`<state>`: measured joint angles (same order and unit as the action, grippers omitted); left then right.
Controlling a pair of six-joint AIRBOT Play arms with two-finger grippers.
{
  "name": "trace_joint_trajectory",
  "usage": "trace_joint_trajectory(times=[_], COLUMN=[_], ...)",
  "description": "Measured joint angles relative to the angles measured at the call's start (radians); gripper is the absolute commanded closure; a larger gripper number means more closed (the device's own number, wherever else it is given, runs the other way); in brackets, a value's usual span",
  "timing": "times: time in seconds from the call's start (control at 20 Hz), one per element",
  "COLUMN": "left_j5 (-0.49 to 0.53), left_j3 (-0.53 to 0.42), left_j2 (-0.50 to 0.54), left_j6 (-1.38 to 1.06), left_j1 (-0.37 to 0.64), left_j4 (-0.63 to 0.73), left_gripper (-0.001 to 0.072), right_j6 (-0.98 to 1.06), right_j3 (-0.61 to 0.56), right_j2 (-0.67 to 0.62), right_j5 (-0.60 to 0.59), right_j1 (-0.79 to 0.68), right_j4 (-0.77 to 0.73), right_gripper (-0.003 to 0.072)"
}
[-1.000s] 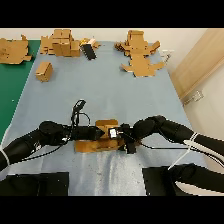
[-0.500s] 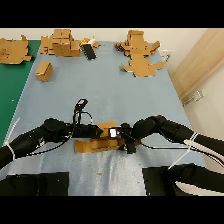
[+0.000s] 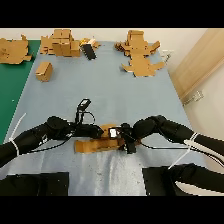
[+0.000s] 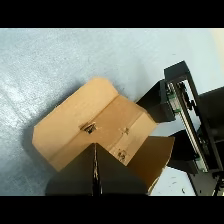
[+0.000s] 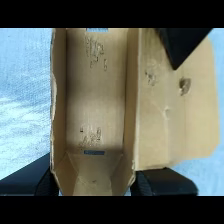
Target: Fold the box.
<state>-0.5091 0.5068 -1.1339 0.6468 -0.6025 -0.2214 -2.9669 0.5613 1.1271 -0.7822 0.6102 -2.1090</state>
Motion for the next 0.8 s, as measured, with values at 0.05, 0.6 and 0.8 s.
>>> trace_joint_trajectory(times=[0.05,0.6,0.8], left_j5=[-0.002,-0.172,-0.246], left_j3=[0.002,-0.031,-0.071], left_j2=[0.004,0.437,0.517], left_j6=[0.000,-0.209,-0.214], left_j1=[0.013,0.156,0.022], left_j4=[-0.005,-0.427,-0.663], left_gripper=[0.0699,0.0699,0.0154], right_j6=[0.000,0.000,0.000], right_j3=[0.000,0.000,0.000], right_j2=[0.000,0.000,0.000], right_j5=[0.000,-0.004,-0.004], right_j1=[0.000,0.000,0.000], right_j4=[0.000,0.000,0.000], right_gripper=[0.0118,0.0118,0.0118])
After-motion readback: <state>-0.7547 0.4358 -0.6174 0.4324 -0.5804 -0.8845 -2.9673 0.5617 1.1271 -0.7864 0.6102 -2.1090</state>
